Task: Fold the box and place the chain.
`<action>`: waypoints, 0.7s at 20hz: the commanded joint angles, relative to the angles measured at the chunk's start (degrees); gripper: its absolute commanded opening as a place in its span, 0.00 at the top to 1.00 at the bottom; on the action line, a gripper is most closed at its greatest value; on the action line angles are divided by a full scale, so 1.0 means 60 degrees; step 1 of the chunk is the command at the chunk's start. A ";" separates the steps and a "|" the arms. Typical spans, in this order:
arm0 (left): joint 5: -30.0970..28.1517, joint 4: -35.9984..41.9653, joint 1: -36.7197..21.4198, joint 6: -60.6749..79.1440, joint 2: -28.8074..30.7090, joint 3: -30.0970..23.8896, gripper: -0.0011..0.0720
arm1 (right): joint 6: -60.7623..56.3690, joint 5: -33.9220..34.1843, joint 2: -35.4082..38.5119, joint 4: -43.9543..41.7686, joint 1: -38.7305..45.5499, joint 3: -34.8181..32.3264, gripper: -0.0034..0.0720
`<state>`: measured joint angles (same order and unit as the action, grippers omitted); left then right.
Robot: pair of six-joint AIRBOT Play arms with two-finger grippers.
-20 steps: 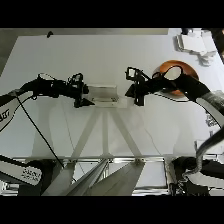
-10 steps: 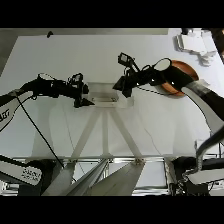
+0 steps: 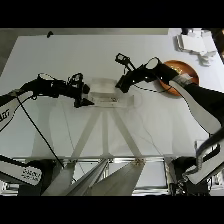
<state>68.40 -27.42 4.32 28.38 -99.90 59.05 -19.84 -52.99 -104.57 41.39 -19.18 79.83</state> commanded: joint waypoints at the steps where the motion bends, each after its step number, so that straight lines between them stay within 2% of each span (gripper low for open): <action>1: -0.0007 -0.0015 0.0000 0.0011 -0.0004 0.0004 0.47 | -0.0266 -0.0401 0.0117 0.0627 0.0015 0.0047 0.94; 6: -0.0007 -0.0015 0.0000 0.0011 -0.0004 0.0004 0.47 | -0.0262 -0.1898 0.1344 0.2047 0.0222 0.0044 0.94; 9: -0.0007 -0.0015 0.0000 0.0011 -0.0007 0.0004 0.47 | -0.0149 -0.2703 0.1555 0.3118 0.0087 -0.0029 0.94; 10: -0.0007 -0.0015 0.0000 0.0011 -0.0007 0.0004 0.47 | -0.0106 -0.2747 0.1552 0.3446 -0.0073 -0.0153 0.91; 12: -0.0007 -0.0015 0.0000 0.0011 -0.0004 0.0004 0.47 | 0.0007 -0.2211 0.1552 0.3734 -0.0415 -0.0619 0.79; 14: -0.0007 -0.0015 0.0000 0.0011 -0.0004 0.0004 0.47 | 0.0208 -0.1650 0.1552 0.3730 -0.0747 -0.1064 0.77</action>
<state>68.36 -27.53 4.32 28.47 -99.90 59.02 -20.01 -65.60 -95.64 60.88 -21.30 76.36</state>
